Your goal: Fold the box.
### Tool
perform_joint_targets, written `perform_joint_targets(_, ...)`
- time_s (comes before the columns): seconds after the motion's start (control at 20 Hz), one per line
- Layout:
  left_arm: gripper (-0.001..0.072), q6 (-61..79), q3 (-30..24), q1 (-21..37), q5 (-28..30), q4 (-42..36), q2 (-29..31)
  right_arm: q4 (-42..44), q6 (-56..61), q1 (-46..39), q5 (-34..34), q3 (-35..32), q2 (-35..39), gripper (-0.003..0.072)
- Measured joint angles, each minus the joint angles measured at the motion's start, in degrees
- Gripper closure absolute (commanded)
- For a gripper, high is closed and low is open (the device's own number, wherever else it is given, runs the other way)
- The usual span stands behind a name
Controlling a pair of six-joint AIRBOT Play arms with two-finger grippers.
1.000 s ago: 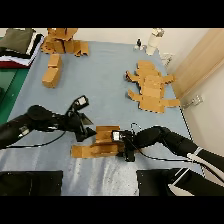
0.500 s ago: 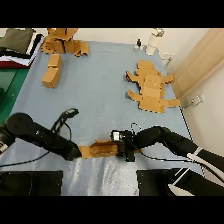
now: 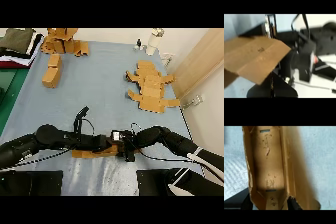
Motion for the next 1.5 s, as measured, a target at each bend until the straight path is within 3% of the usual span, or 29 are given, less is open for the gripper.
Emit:
perform_joint_targets(0.2,0.0700,1.7,2.1,-0.7,7.7,-1.4,-6.8,0.0,0.0,0.0,-0.2,0.0,0.0,0.0207)
perform_joint_targets(0.5,0.0700,2.4,4.1,1.9,11.4,0.9,-13.4,0.0,0.0,0.0,-0.5,0.0,0.0,0.0208)
perform_joint_targets(1.5,0.0700,2.1,4.5,5.7,3.8,9.7,-18.1,0.0,0.0,0.0,-0.9,0.0,0.0,0.0207)
